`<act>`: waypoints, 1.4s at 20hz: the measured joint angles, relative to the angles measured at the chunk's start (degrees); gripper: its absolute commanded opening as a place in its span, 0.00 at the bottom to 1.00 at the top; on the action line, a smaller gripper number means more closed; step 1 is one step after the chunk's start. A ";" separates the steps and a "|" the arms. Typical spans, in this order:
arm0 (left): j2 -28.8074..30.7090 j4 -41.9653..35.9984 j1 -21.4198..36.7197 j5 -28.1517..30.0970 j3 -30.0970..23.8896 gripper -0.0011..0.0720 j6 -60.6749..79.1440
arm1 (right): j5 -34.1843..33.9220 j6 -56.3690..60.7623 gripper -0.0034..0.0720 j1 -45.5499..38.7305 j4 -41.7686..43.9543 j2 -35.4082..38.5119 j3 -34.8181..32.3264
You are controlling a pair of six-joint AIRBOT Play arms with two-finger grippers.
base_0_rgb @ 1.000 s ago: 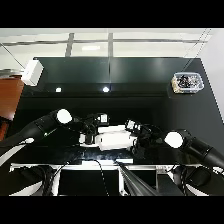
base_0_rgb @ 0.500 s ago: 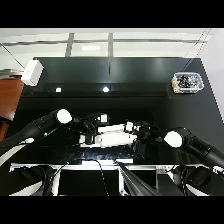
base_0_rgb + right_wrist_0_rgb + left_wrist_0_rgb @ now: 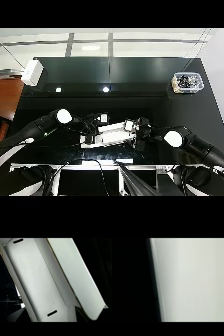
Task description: Fold the box and place the chain.
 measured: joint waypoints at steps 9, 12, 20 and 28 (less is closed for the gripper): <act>0.00 0.00 0.00 -0.07 0.02 0.05 0.02 | 0.50 -0.22 0.97 -1.57 0.70 0.00 0.17; 0.00 0.00 0.02 -0.07 0.00 0.05 0.04 | 2.47 -0.90 0.97 -2.27 1.42 0.00 0.63; 0.00 0.04 0.00 -0.07 0.07 0.05 1.75 | 4.83 -5.14 0.97 -4.46 3.45 0.02 1.70; 0.00 0.33 0.02 -0.07 0.83 0.05 4.68 | 5.33 -9.51 0.97 -5.07 5.49 -0.04 1.75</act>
